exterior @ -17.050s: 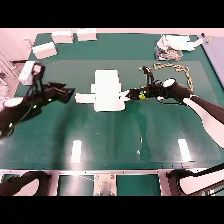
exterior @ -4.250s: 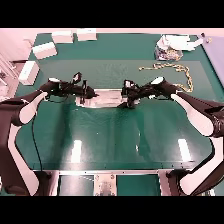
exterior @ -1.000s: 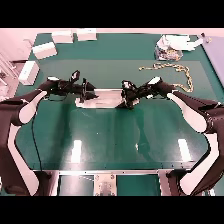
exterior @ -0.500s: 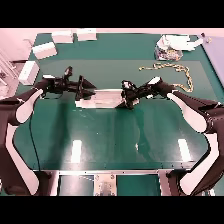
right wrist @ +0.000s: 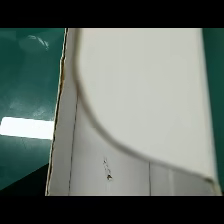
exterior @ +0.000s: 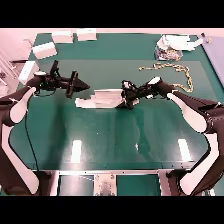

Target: Fold the box and place the chain.

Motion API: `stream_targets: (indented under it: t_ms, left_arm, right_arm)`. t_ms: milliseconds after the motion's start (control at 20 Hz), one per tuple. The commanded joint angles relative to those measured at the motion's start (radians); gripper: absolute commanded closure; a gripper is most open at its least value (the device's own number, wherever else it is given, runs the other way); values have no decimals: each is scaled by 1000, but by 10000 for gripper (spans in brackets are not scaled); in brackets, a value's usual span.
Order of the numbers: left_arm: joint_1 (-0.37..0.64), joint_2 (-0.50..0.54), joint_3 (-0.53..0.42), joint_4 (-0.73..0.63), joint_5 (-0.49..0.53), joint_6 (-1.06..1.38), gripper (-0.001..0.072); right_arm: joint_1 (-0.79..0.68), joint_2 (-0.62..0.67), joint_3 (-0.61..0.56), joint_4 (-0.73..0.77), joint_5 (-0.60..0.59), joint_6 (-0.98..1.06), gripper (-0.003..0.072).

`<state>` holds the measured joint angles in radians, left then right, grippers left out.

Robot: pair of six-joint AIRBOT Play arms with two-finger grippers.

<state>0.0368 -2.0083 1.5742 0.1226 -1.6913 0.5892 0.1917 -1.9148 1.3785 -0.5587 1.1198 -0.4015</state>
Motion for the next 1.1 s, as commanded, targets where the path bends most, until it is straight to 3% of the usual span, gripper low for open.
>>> stream_targets:
  t_ms: [0, 150, 450, 550, 700, 900, 1050]
  left_arm:
    - [2, 85, -21, 13, 37, -59, 695]
    - [2, 213, -108, 29, 105, -65, 696]
    - [-48, 495, -438, 56, 402, 8, 696]
    - [-103, 510, -502, 125, 481, 13, 695]
    - [-168, 506, -553, 122, 560, 14, 695]
    - [-211, 502, -558, 103, 597, 10, 695]
    - [-212, 440, -546, 36, 626, 12, 695]
  right_arm:
    - [0, 0, 0, 0, 0, 0, 104]
    - [0, 0, 0, 0, 0, 0, 104]
    - [0, 0, 0, 0, 0, 0, 104]
    - [0, 0, 0, 0, 0, 0, 104]
    - [0, 0, 0, 0, 0, 0, 104]
    - [0, 0, 0, 0, 0, 0, 104]
    - [0, 0, 0, 0, 0, 0, 104]
